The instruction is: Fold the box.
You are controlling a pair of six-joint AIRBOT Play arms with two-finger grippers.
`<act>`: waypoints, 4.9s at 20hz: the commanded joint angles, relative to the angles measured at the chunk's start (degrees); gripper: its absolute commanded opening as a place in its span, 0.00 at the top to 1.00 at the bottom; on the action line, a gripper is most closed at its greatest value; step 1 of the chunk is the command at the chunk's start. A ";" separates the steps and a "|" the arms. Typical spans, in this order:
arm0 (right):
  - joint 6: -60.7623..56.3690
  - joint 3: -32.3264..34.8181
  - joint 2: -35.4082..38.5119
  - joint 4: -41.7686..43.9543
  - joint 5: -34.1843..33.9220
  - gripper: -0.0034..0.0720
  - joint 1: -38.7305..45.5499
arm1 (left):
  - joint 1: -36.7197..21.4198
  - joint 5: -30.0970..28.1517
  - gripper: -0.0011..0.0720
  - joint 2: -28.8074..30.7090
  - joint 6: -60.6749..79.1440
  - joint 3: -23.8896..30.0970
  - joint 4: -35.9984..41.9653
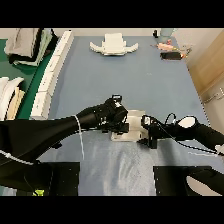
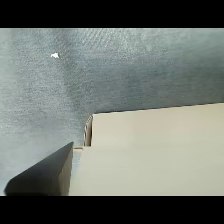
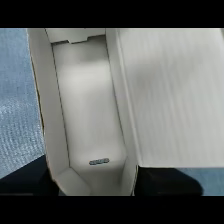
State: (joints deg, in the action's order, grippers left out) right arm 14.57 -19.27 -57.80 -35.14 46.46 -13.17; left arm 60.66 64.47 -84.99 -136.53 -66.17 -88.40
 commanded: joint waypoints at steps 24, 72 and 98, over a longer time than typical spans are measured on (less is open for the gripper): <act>0.00 0.00 0.00 0.00 0.00 0.26 -0.02 | 1.53 13.51 0.15 3.93 -4.48 -7.78 -4.55; 0.00 0.00 0.00 0.00 0.00 0.26 -0.02 | -25.46 -22.12 0.04 13.11 148.76 29.24 55.58; 0.00 0.00 0.00 0.00 0.00 0.26 -0.02 | -19.56 -27.82 0.46 10.45 147.69 31.30 61.05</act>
State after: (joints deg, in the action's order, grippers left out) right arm 14.57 -19.25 -57.80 -35.16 46.52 -13.17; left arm 41.04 36.01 -74.56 11.18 -35.05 -26.94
